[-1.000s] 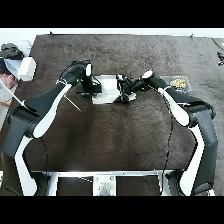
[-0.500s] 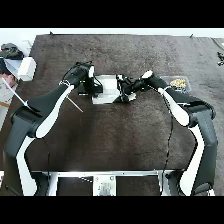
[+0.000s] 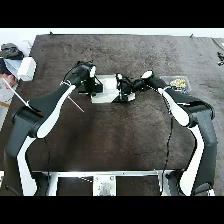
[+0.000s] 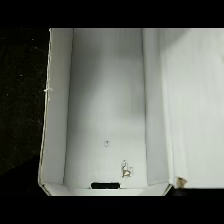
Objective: Fold the box and place the chain.
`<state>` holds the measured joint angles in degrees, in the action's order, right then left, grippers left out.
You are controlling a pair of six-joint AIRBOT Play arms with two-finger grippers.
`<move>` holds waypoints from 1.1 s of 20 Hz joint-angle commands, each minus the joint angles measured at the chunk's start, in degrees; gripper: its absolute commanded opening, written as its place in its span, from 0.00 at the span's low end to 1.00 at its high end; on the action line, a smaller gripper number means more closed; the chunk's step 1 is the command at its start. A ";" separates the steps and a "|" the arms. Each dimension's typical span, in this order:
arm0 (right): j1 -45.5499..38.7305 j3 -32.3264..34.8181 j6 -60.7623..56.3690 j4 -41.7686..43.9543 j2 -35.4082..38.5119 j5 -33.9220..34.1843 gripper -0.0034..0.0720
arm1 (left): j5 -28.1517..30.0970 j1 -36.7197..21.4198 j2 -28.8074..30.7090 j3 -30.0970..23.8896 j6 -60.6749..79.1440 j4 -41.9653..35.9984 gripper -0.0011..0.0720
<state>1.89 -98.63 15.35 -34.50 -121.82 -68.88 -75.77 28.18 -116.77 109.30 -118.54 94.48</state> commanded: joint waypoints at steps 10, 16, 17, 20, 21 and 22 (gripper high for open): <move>-0.04 0.00 0.04 -0.20 0.00 -0.15 0.41 | -0.81 -0.02 0.17 0.83 15.52 -2.51 0.53; -0.04 0.00 0.02 -0.20 0.00 -0.15 0.41 | -7.15 -0.02 0.26 9.38 22.25 -2.56 0.53; -0.04 0.00 0.04 -0.20 0.02 -0.15 0.41 | -7.45 -0.02 1.05 9.31 23.37 -2.58 0.53; -0.04 0.00 0.04 -0.20 0.02 -0.17 0.41 | -7.30 -0.09 4.28 9.22 27.61 -2.56 0.99; -0.04 0.00 0.04 -0.20 0.02 -0.13 0.41 | -7.23 -0.28 5.60 8.94 28.76 -2.54 0.99; -0.04 0.00 0.02 -0.22 0.02 -0.24 0.41 | -6.95 -0.46 6.64 8.68 30.82 -2.95 0.99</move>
